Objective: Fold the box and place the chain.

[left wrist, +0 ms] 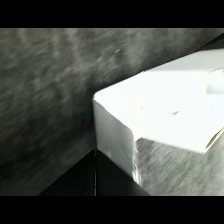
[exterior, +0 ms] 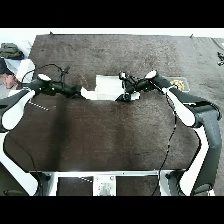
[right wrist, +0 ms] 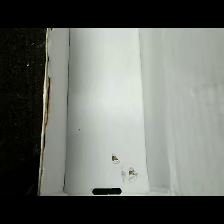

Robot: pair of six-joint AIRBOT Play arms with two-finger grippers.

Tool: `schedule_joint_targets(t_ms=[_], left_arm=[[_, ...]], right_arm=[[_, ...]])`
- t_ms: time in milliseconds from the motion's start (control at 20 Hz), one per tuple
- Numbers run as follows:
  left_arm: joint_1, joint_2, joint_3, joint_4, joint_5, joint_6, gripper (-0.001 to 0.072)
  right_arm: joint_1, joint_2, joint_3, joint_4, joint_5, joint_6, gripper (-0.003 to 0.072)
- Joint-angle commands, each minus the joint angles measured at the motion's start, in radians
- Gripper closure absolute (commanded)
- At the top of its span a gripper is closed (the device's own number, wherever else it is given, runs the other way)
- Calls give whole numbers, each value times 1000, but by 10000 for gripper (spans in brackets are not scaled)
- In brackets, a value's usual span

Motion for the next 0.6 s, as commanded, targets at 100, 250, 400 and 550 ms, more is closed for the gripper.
schedule_joint_targets(t_ms=[100, 250, 400, 550], left_arm=[[-18, -17, 0, -143, -33, 69, 698], [-18, -16, 2, -171, -50, 69, 697], [-18, -16, 42, -177, -94, 69, 694], [-39, -16, 97, -127, -123, 51, 535]], right_arm=[[0, 0, 0, 0, 0, 0, 477], [0, 0, 0, 0, 0, 0, 477], [0, 0, 0, 0, 0, 0, 477], [0, 0, 0, 0, 0, 0, 477]])
